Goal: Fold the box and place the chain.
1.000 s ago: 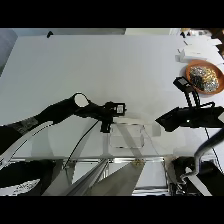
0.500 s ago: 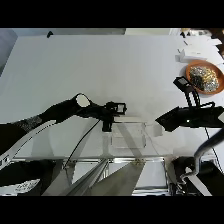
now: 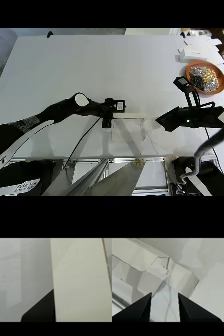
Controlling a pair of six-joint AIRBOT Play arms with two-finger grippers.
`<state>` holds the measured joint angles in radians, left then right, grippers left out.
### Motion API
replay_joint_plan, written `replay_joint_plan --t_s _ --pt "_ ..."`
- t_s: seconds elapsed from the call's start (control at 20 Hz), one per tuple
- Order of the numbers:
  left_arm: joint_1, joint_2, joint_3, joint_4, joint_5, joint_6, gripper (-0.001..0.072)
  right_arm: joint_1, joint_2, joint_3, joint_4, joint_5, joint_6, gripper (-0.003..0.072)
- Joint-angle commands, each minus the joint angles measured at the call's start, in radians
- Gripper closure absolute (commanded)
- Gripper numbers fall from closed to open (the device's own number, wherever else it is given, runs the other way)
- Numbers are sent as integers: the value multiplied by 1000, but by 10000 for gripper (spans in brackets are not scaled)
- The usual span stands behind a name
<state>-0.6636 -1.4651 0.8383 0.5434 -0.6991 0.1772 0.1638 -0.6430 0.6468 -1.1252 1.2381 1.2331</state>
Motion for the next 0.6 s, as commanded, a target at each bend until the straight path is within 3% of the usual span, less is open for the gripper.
replay_joint_plan --t_s 0.0,0.15,0.55 --pt "39 23 6 -12 0 -2 705 1 1 1 0 0 0 322" --pt "54 20 5 -5 -62 -1 705 1 1 1 0 0 0 322" --pt "51 -7 5 -4 -73 -1 705 1 1 1 0 0 0 322"
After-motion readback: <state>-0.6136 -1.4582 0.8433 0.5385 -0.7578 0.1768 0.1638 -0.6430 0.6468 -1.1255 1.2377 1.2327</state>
